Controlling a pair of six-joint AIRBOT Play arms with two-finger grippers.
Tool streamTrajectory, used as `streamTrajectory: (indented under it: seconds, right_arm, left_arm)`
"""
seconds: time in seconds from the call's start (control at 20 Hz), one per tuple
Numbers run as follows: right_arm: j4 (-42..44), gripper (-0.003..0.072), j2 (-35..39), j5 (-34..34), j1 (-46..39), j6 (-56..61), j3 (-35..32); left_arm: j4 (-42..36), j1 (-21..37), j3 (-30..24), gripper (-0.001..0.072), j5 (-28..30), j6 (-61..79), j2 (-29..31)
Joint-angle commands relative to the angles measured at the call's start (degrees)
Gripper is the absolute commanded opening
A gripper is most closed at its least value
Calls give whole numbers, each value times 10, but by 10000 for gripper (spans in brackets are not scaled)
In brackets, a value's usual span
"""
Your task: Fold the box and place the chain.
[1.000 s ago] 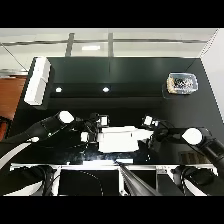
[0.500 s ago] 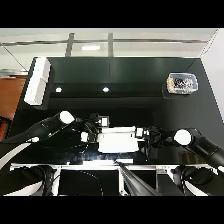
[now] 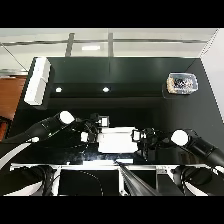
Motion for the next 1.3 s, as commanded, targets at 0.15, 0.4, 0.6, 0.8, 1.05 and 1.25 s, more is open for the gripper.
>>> streamTrajectory:
  seconds: [0.15, 0.4, 0.6, 0.8, 1.05, 1.25]
  right_arm:
    - [-9, 586, 0, -1, 20, -50, 0]
    - [-50, 585, 0, -33, 19, -39, 0]
    - [-101, 585, 0, -13, 19, 20, 24]
    - [-62, 585, 0, 23, 20, 10, 36]
    - [-32, 585, 0, 34, 21, 0, 35]
    - [-28, 585, -5, 31, 25, -2, 28]
  left_arm:
    - [0, 0, 0, 26, 0, 1, 0]
    - [0, 0, 0, 26, 0, 1, 0]
    - [0, 0, 0, 26, 0, 1, 0]
    - [0, 0, 0, 26, 0, 1, 0]
    - [0, 0, 0, 26, 0, 1, 0]
    - [0, 0, 0, 26, 0, 1, 0]
